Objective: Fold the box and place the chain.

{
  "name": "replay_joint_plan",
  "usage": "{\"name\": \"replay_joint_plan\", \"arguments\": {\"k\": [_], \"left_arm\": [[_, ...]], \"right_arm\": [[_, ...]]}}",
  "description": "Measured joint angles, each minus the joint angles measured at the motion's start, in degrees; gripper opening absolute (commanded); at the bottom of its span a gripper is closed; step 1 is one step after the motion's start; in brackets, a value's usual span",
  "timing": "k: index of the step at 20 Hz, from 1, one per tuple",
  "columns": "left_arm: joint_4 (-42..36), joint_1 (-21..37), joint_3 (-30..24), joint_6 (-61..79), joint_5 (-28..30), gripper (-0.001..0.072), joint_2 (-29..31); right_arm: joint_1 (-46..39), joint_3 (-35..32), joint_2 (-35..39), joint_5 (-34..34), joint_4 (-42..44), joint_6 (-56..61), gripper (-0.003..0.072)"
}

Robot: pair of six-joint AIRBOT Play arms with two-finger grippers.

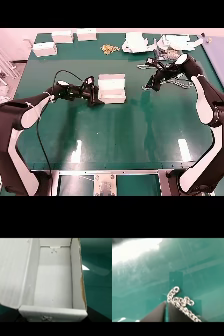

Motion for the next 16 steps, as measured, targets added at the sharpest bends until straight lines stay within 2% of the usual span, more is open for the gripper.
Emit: {"name": "replay_joint_plan", "arguments": {"k": [1, 2, 3, 16], "left_arm": [[0.0, 0.0, 0.0, 0.0, 0.0, 0.0290, 0.0], [0.0, 0.0, 0.0, 0.0, 0.0, 0.0290, 0.0], [0.0, 0.0, 0.0, 0.0, 0.0, 0.0290, 0.0], [0.0, 0.0, 0.0, 0.0, 0.0, 0.0290, 0.0]], "right_arm": [[-0.7, 0.0, 0.0, -0.1, -0.6, -0.9, 0.0481], [-1.3, 0.0, 0.0, -0.9, -0.8, -1.4, 0.0563], [-2.0, 0.0, 0.0, -2.0, -0.8, -1.7, 0.0576], [-2.2, 0.0, -4.2, -6.4, 3.3, -11.3, 0.0573]]}}
